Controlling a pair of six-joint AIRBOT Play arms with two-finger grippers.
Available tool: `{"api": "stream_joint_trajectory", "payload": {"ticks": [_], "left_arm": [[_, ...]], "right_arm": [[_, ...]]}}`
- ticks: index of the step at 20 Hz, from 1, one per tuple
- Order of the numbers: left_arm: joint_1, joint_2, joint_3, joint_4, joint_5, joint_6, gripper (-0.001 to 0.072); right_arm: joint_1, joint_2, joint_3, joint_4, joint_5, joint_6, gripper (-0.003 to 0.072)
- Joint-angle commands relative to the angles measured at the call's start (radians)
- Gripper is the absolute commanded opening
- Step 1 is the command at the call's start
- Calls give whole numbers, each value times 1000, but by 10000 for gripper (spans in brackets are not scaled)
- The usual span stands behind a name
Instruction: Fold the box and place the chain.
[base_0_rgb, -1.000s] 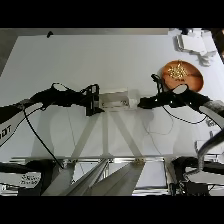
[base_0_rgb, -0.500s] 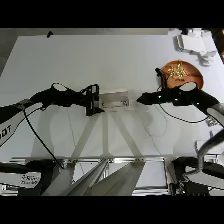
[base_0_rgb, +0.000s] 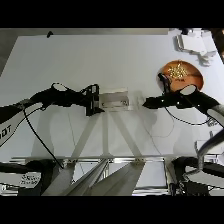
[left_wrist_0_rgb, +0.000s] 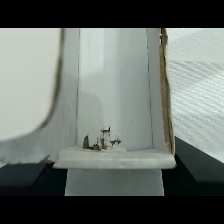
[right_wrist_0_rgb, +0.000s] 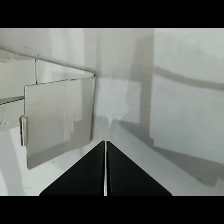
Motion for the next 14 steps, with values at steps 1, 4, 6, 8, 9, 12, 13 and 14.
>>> {"api": "stream_joint_trajectory", "payload": {"ticks": [1, 4, 6, 8, 9, 12, 13, 14], "left_arm": [[0, 1, 0, 0, 0, 0, 159], [0, 1, 0, 0, 0, 0, 159], [0, 1, 0, 0, 1, 0, 159], [0, 1, 0, 0, 0, 0, 159], [0, 1, 0, 0, 1, 0, 159], [0, 1, 0, 0, 1, 0, 159], [0, 1, 0, 0, 0, 0, 159], [0, 1, 0, 0, 0, 0, 159]], "right_arm": [[52, -38, -9, 38, -67, -17, -1], [90, -92, -9, 82, -73, -19, -1], [103, -97, -9, 148, -34, -72, 0], [98, -76, -9, 244, 10, -138, 0], [89, -59, -9, 275, 18, -153, 0], [57, -6, -9, 281, 29, -153, 1], [51, 9, -9, 283, 42, -153, 2], [51, 20, -9, 285, 47, -153, 3]]}}
